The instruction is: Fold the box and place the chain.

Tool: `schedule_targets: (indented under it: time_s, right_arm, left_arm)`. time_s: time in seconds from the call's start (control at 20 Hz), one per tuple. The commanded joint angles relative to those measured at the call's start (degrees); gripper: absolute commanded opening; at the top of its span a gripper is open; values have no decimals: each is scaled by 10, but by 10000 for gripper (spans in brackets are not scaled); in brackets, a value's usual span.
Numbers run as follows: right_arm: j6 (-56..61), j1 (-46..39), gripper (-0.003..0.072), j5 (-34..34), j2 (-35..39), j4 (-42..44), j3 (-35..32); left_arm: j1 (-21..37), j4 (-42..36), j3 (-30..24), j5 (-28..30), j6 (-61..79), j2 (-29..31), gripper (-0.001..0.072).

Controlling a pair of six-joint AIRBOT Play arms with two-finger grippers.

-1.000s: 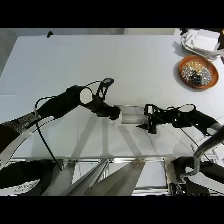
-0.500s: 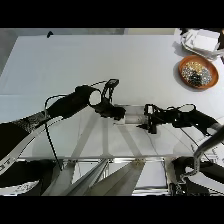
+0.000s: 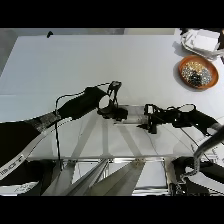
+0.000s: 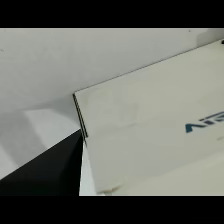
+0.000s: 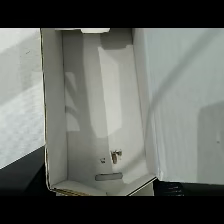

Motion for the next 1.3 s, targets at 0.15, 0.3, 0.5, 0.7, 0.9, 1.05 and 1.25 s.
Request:
schedule_targets:
  time_s: [0.15, 0.3, 0.5, 0.7, 0.9, 1.05, 1.25]
  right_arm:
    - [0, 0, 417, 1, 0, 0, 0]
    - [0, 0, 417, 1, 0, 0, 0]
    - [0, 0, 417, 1, 0, 0, 0]
    - [0, 0, 417, 1, 0, 0, 0]
    - [0, 0, 417, 1, 1, 0, 0]
    - [0, 0, 416, 1, 1, 0, 0]
    - [0, 0, 416, 1, 1, 0, 0]
  left_arm:
    - [-10, 39, 56, -71, -83, -36, 340]
    - [-12, 56, 59, -79, -123, -37, 318]
    - [-14, 70, 59, -115, -131, -51, 161]
    - [-23, 71, 59, -108, -149, -62, 130]
    - [-36, 68, 59, -108, -157, -78, 4]
    - [-37, 65, 59, -105, -157, -81, 149]
    - [-37, 63, 59, -95, -158, -81, 208]
